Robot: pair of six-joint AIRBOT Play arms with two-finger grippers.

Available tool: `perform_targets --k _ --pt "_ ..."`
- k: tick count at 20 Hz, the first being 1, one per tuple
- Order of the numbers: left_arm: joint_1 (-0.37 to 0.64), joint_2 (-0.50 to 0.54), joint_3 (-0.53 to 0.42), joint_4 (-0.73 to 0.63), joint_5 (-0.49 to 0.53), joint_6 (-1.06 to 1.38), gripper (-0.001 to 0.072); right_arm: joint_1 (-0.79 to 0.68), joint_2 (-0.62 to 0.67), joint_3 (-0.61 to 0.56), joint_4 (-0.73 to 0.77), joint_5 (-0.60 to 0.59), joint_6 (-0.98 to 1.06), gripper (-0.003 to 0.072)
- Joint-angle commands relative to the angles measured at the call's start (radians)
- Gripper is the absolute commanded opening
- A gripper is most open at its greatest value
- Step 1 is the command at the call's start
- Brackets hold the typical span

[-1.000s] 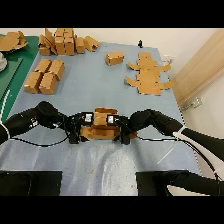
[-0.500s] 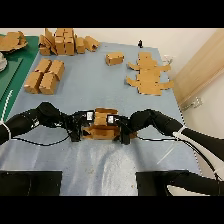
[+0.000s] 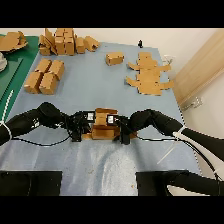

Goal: Fold the box.

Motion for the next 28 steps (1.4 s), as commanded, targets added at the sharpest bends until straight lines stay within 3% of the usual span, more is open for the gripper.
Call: perform_targets --k 1,25,26,27,28 --pt "-0.019 -0.002 0.000 0.000 0.013 0.003 0.0127 0.000 -0.001 0.001 0.000 0.000 0.000 0.0481" --pt "-0.075 -0.043 0.007 -0.101 0.085 0.011 0.0130 0.000 -0.001 0.001 0.001 0.000 0.000 0.0481" --pt "-0.075 -0.043 0.006 -0.101 0.086 0.010 0.0152 -0.001 -0.001 0.001 0.000 0.000 0.000 0.0481" --pt "-0.075 -0.043 0.006 -0.101 0.085 0.010 0.0329 -0.001 -0.001 0.001 0.000 0.000 0.001 0.0481" --pt "-0.075 -0.043 0.007 -0.108 0.085 0.010 0.0445 0.000 -0.001 0.001 0.001 0.000 0.001 0.0481"
